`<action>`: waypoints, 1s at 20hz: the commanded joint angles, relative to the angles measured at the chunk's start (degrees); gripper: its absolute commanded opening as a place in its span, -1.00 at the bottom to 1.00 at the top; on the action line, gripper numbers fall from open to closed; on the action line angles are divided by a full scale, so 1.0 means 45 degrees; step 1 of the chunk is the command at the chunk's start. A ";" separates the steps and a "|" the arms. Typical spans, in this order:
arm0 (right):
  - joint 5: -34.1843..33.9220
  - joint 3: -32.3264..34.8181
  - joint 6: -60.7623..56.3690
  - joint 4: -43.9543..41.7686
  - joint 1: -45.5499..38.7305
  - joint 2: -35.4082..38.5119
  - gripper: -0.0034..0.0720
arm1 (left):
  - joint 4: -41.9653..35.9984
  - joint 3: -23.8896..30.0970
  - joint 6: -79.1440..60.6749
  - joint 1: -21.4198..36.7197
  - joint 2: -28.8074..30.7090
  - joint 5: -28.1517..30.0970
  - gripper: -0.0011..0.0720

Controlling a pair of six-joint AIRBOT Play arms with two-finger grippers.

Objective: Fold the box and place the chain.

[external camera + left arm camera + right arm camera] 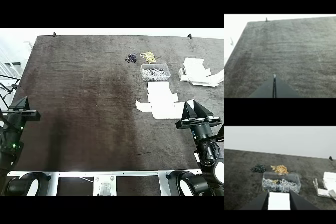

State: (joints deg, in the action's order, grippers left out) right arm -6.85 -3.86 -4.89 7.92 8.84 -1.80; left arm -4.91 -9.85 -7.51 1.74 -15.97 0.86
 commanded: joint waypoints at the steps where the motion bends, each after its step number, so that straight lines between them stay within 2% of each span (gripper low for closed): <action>1: 0.0000 0.0005 0.0000 0.0000 0.0005 -0.0005 -0.08 | 0.0005 -0.0005 -0.0005 0.0005 0.0000 0.0005 -0.91; 4: 0.0155 -0.0029 -0.0486 -0.0005 0.0005 -0.0005 -0.06 | 0.0000 -0.0005 0.0000 0.0005 0.0000 0.0005 -0.91; 5: 0.0155 -0.0073 -0.0491 -0.0010 0.0005 -0.0005 0.34 | 0.0000 -0.0005 -0.0005 0.0005 0.0000 0.0010 -0.91; 8: -0.0617 -0.0748 -0.0491 -0.0262 -0.0005 -0.0461 0.38 | 0.0005 -0.0005 -0.0005 0.0005 0.0000 0.0000 -0.91; 10: -0.1384 -0.1666 -0.0481 -0.0831 -0.0389 -0.1846 0.39 | 0.0005 -0.0005 -0.0005 0.0005 0.0000 0.0005 -0.91; 12: -0.1035 -0.2871 -0.0481 -0.1151 -0.1370 -0.4022 0.40 | 0.0005 -0.0005 0.0000 0.0005 0.0000 0.0015 -0.91; 14: 0.0874 -0.4250 -0.0520 -0.1360 -0.2875 -0.6431 0.40 | 0.0005 -0.0005 -0.0005 0.0005 0.0000 -0.0005 -0.91; 17: 0.6081 -0.6572 -0.2273 -0.0758 -0.6105 -1.0190 0.41 | 0.0005 -0.0005 -0.0005 0.0005 0.0000 0.0005 -0.91; 18: 0.7951 -0.7436 -0.3784 0.0525 -0.7242 -1.1278 0.41 | 0.0005 -0.0005 -0.0005 0.0005 0.0000 0.0005 -0.91; 20: 1.1166 -0.9539 -0.7257 0.4318 -0.9185 -1.3202 0.43 | 0.0005 -0.0005 -0.0005 0.0005 0.0000 0.0005 -0.91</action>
State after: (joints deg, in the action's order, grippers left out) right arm 20.43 -35.83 -20.21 11.57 -20.80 -48.58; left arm -4.91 -9.85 -7.53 1.74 -15.97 0.86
